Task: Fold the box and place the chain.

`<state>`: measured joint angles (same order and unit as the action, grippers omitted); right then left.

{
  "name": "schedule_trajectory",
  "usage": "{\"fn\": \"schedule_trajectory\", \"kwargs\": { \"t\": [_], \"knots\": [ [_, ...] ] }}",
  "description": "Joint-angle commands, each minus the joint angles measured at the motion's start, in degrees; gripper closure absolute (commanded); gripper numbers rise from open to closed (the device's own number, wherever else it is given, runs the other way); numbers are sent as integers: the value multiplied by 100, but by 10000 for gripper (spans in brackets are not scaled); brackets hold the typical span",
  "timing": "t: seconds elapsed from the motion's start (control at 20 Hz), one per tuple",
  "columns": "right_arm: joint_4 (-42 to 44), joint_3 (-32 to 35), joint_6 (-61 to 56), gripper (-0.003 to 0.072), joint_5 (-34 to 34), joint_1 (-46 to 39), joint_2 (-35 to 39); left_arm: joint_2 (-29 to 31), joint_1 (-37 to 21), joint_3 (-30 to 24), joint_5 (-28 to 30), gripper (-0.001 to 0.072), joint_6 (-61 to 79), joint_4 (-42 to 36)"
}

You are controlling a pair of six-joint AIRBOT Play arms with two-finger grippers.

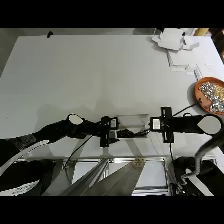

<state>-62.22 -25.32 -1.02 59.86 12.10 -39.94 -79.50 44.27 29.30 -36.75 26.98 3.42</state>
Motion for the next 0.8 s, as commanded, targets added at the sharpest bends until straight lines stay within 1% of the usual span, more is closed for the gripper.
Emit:
{"fn": "schedule_trajectory", "kwargs": {
  "t": [0.0,0.1,0.25,0.4,0.5,0.7,0.75],
  "knots": [
    [-90,136,584,558,225,-466,-365,4,4,2,2,501,0,0],
    [17,249,855,558,190,-466,-673,4,4,2,2,501,0,2],
    [155,310,973,558,-68,-466,-1049,4,4,2,2,501,2,2],
    [671,315,1545,558,-278,-466,-1325,4,4,2,4,501,0,2],
    [833,315,1655,558,-400,-466,-1495,4,4,2,4,501,2,2],
    [841,315,1655,560,-422,-466,-1788,4,4,2,2,501,2,2],
    [804,315,1652,582,-415,-466,-1797,4,4,2,2,501,2,2]
  ]
}}
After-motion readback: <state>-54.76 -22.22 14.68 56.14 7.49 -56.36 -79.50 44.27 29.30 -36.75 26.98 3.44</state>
